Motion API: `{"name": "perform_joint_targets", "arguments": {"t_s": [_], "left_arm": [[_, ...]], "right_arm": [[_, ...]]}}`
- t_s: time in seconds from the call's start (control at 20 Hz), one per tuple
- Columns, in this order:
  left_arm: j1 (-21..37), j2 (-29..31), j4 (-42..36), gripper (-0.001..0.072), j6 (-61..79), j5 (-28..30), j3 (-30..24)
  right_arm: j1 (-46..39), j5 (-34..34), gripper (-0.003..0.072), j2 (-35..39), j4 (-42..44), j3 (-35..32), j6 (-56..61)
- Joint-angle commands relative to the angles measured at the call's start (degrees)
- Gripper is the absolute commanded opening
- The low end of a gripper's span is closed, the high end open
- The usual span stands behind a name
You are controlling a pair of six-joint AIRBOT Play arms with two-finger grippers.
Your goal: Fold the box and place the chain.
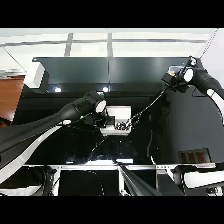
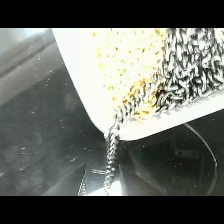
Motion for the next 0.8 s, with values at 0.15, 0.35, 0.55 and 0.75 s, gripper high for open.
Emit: {"name": "perform_joint_targets", "arguments": {"t_s": [0.15,0.35,0.55,0.75], "left_arm": [[0.1,0.0,0.0,0.0031,0.0,0.0,0.0],[0.1,0.0,0.0,0.0031,0.0,0.0,0.0],[0.1,0.0,0.0,0.0031,0.0,0.0,0.0],[0.1,0.0,0.0,0.0031,0.0,0.0,0.0]], "right_arm": [[-0.9,12.1,0.0012,-1.6,-0.3,3.5,-5.7],[-0.6,15.6,0.0013,6.7,8.0,3.5,-20.5],[3.3,24.7,0.0013,23.1,11.3,3.4,-30.7],[8.8,26.9,0.0013,39.3,14.8,3.4,-30.8]]}}
